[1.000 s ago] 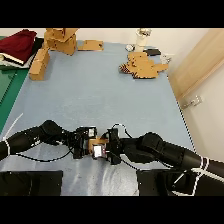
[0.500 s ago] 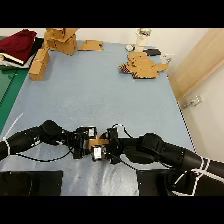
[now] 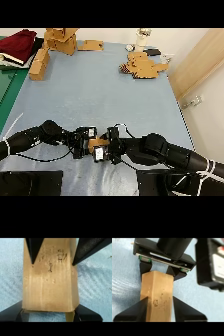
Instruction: Fold the box.
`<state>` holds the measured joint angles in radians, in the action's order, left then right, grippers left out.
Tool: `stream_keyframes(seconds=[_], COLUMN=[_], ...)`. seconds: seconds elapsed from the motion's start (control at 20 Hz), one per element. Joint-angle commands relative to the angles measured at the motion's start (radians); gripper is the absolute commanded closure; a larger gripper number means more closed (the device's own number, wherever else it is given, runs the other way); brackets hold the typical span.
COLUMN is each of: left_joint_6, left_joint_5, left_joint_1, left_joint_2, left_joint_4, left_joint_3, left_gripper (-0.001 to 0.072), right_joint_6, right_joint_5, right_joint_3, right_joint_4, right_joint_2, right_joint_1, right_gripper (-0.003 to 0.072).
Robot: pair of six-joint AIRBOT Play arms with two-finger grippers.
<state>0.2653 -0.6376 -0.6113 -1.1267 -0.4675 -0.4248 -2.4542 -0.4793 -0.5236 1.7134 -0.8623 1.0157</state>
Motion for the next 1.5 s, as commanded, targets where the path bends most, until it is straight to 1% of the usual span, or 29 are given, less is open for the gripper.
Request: stream_keyframes(seconds=[0.0, 0.15, 0.2, 0.25, 0.35, 0.5, 0.6, 0.75, 0.8, 0.85, 1.0, 1.2, 1.35, 1.4, 1.45], left_joint_6=[0.0, 0.0, 0.0, 0.0, 0.0, 0.0, 0.0, 0.0, 0.0, 0.0, 0.0, 0.0, 0.0, 0.0, 0.0], left_joint_5=[0.0, 0.0, 0.0, 0.0, 0.0, 0.0, 0.0, 0.0, 0.0, 0.0, 0.0, 0.0, 0.0, 0.0, 0.0], left_joint_1=[0.0, 0.0, 0.0, 0.0, 0.0, 0.0, 0.0, 0.0, 0.0, 0.0, 0.0, 0.0, 0.0, 0.0, 0.0], left_joint_2=[0.0, 0.0, 0.0, 0.0, 0.0, 0.0, 0.0, 0.0, 0.0, 0.0, 0.0, 0.0, 0.0, 0.0, 0.0], left_joint_4=[0.0, 0.0, 0.0, 0.0, 0.0, 0.0, 0.0, 0.0, 0.0, 0.0, 0.0, 0.0, 0.0, 0.0, 0.0], left_joint_3=[0.0, 0.0, 0.0, 0.0, 0.0, 0.0, 0.0, 0.0, 0.0, 0.0, 0.0, 0.0, 0.0, 0.0, 0.0], left_gripper=[0.0378, 0.0378, 0.0377, 0.0378, 0.0378, 0.0378, 0.0378, 0.0378, 0.0378, 0.0377, 0.0378, 0.0378, 0.0378, 0.0377, 0.0378], right_joint_6=[0.001, 0.002, 0.005, 0.013, 0.031, 0.031, 0.037, 0.037, 0.037, 0.037, 0.037, 0.037, 0.037, 0.037, 0.037], right_joint_5=[-0.016, -0.015, -0.014, -0.013, 0.002, 0.001, 0.0, -0.01, -0.026, -0.047, -0.087, -0.098, -0.098, -0.098, -0.097], right_joint_3=[-0.001, -0.001, -0.001, -0.001, -0.002, -0.009, -0.009, -0.009, -0.009, -0.009, -0.008, -0.007, -0.007, -0.007, -0.007], right_joint_4=[0.001, -0.01, -0.021, -0.041, -0.077, -0.083, -0.085, -0.082, -0.082, -0.081, -0.047, 0.003, 0.005, 0.005, 0.005], right_joint_2=[0.031, 0.03, 0.026, 0.021, 0.021, 0.021, 0.021, 0.02, 0.02, 0.02, 0.02, 0.019, 0.0, -0.011, -0.019], right_joint_1=[0.001, 0.0, 0.0, 0.0, 0.001, 0.001, 0.001, 0.001, 0.001, 0.002, 0.002, 0.003, 0.003, 0.003, 0.003], right_gripper=[0.0253, 0.0258, 0.0273, 0.0309, 0.031, 0.0315, 0.043, 0.0436, 0.0491, 0.053, 0.0544, 0.0544, 0.0549, 0.0597, 0.0611])
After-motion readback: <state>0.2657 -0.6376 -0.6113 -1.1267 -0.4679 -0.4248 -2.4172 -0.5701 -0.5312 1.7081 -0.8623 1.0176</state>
